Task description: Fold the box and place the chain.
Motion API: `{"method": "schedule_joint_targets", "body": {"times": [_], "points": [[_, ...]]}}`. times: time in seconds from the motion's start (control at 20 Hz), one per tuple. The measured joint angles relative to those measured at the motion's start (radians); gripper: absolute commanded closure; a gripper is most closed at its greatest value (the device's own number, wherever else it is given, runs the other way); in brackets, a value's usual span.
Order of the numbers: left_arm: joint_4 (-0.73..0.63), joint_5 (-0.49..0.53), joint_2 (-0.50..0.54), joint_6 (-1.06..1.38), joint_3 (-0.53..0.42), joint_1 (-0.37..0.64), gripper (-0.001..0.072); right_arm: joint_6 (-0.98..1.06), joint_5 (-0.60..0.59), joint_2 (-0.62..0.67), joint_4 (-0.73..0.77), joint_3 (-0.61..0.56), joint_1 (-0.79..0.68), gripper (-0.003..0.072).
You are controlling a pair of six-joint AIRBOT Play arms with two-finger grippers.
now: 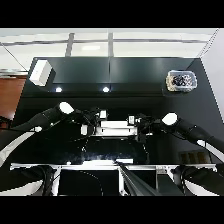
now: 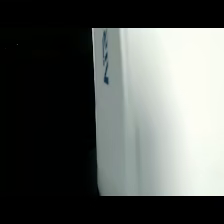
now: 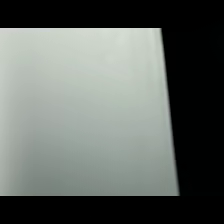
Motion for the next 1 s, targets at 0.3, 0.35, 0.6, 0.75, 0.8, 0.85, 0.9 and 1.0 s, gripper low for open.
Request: {"method": "schedule_joint_targets", "body": {"times": [0.3, 0.35, 0.6, 0.75, 0.8, 0.85, 0.9, 1.0], "points": [[0.000, 0.000, 0.000, 0.000, 0.000, 0.000, 0.0681, 0.008, -0.012, -0.001, -0.001, 0.000, 0.005, 0.0016], [0.000, 0.000, 0.000, 0.000, 0.000, 0.000, 0.0680, 0.009, -0.013, -0.001, -0.002, 0.000, 0.006, 0.0017], [0.000, 0.001, 0.000, 0.000, 0.000, 0.000, 0.0680, 0.011, -0.014, -0.001, -0.006, 0.000, 0.006, 0.0255], [0.000, 0.002, 0.000, 0.000, 0.000, 0.000, 0.0681, 0.011, -0.016, -0.001, -0.008, 0.000, 0.006, 0.0254], [0.000, 0.001, 0.000, 0.000, 0.000, 0.000, 0.0680, 0.011, -0.016, -0.001, -0.008, 0.000, 0.006, 0.0254], [0.000, 0.001, 0.000, 0.000, 0.000, 0.000, 0.0680, 0.011, -0.016, -0.001, -0.008, 0.000, 0.006, 0.0255], [0.000, 0.001, 0.000, 0.000, 0.000, 0.000, 0.0680, 0.011, -0.016, -0.001, -0.008, 0.000, 0.006, 0.0255], [0.000, 0.001, 0.000, 0.000, 0.000, 0.000, 0.0604, 0.011, -0.016, -0.001, -0.008, 0.000, 0.006, 0.0254]]}}
